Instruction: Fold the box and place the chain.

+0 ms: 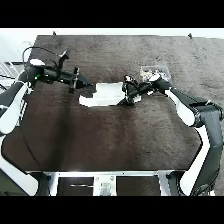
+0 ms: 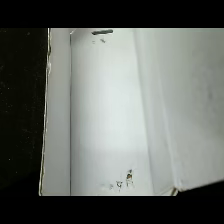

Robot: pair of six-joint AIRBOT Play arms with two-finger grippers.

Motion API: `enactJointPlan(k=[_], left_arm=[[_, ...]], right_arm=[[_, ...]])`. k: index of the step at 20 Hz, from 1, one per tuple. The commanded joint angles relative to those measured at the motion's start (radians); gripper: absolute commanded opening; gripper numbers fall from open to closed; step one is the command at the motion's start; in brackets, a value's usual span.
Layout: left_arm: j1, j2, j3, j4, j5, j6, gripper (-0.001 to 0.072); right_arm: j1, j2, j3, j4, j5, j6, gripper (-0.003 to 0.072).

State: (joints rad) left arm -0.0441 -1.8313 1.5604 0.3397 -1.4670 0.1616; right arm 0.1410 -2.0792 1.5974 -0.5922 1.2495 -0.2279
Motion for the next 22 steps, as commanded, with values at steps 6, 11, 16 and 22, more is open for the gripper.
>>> enactJointPlan(k=[6,11,16,22], left_arm=[[-0.163,0.153,-0.273,0.08,0.436,0.053,0.0016],[-0.174,0.152,-0.278,0.064,0.591,0.039,0.0016],[-0.174,0.065,-0.142,0.065,0.61,0.016,0.0016],[-0.174,-0.048,-0.014,0.073,0.59,-0.038,0.0017]], right_arm=[[0.001,0.0,0.0,0.0,0.0,0.0,0.0581],[0.001,0.0,0.0,0.0,0.0,0.0,0.0581],[0.001,0.0,0.0,0.0,0.0,0.0,0.0582],[0.001,0.0,0.0,0.0,0.0,0.0,0.0582]])
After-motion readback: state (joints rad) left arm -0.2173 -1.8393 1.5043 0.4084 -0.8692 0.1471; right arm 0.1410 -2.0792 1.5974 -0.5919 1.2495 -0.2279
